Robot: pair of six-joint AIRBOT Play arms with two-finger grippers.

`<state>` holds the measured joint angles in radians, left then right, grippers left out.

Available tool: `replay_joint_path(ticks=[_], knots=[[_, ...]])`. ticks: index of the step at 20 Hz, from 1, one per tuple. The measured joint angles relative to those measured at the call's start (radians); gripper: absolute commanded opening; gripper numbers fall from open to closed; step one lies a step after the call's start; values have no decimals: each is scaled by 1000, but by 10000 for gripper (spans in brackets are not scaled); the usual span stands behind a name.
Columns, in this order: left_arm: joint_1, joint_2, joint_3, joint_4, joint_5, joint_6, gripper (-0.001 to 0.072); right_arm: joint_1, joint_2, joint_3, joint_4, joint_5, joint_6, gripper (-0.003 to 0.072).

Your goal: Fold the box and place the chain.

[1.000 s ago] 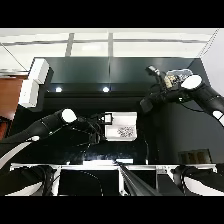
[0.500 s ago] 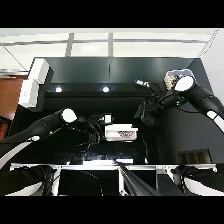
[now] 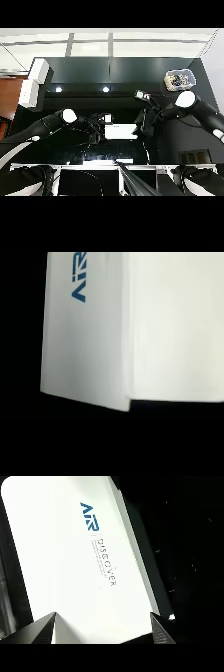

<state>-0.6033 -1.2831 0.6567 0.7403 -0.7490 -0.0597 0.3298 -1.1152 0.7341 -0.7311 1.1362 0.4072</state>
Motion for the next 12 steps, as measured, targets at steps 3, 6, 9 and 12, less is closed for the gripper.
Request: replay_joint_path(ticks=[3, 6, 9, 12], knots=[[0, 0, 0, 0, 0, 0, 219, 43, 40, -47, 10, -90, -53, 692], [0, 0, 0, 0, 0, -1, 220, 68, 56, -64, 14, -124, -87, 692], [0, 0, 0, 0, -3, -1, 220, 79, 65, -71, -8, -138, -102, 692], [0, 0, 0, 0, -5, -1, 220, 82, 69, -73, -37, -154, -109, 680]])
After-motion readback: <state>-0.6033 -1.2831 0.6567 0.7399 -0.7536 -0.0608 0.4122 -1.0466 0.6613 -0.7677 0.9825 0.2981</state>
